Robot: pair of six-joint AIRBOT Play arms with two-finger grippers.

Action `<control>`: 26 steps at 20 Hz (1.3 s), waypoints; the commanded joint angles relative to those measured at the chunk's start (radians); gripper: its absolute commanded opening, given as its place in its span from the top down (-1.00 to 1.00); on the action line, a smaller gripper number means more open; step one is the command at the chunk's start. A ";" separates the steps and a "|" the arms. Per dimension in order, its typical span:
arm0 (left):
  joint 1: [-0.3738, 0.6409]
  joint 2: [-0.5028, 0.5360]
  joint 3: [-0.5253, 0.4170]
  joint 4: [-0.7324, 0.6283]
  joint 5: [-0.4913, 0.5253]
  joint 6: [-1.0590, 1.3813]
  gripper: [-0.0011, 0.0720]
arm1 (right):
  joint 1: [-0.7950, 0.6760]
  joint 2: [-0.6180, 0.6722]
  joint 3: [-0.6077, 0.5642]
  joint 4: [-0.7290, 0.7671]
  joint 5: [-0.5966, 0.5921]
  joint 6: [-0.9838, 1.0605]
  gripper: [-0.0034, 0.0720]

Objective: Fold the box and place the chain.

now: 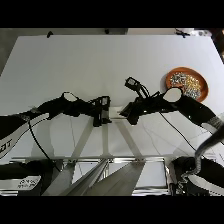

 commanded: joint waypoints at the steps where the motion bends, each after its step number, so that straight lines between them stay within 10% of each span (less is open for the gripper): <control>1: 0.000 0.000 0.000 0.000 0.001 0.000 0.23 | -0.004 -0.002 -0.058 0.088 -0.087 -0.050 0.88; 26: 0.000 0.000 0.000 0.000 0.001 0.000 0.23 | -0.003 -0.042 -0.111 0.092 -0.134 -0.092 0.88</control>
